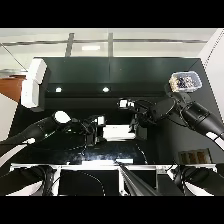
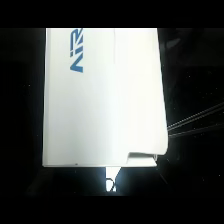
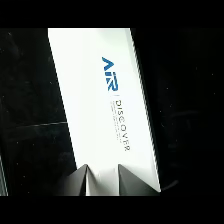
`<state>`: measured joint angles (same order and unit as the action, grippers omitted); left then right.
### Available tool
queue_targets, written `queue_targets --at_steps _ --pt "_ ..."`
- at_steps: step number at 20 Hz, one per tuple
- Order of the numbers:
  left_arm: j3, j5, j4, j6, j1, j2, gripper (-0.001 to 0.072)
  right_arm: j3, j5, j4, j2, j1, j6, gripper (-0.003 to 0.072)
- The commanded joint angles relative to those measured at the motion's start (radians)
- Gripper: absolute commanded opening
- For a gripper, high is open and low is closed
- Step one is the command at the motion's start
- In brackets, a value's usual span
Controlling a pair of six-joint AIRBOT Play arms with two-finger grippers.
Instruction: Fold the box and place the chain.
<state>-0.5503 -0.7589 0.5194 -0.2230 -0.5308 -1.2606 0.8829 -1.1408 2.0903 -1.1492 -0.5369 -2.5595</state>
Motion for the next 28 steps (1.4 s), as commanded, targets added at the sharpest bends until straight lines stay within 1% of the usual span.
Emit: queue_targets --at_steps 1,7,9,20,28 --pt "0.0 0.0 0.0 -0.001 -0.001 -0.001 0.0454 -0.001 0.001 -0.001 -0.001 -0.001 0.005 0.018" --pt "0.0 0.0 0.0 -0.001 -0.001 -0.001 0.0455 -0.001 0.001 -0.001 -0.001 -0.001 0.005 0.0178" --pt "0.0 0.0 0.0 -0.001 -0.001 -0.001 0.0455 -0.001 0.0 -0.001 -0.001 -0.001 0.005 0.0121" --pt "0.0 0.0 0.0 -0.001 -0.001 -0.001 0.0454 -0.037 0.001 0.0 -0.002 -0.001 0.007 0.0131" --pt "0.0 0.0 0.0 -0.001 -0.001 -0.001 0.0455 -0.042 0.024 0.003 -0.002 -0.001 0.01 0.0132"
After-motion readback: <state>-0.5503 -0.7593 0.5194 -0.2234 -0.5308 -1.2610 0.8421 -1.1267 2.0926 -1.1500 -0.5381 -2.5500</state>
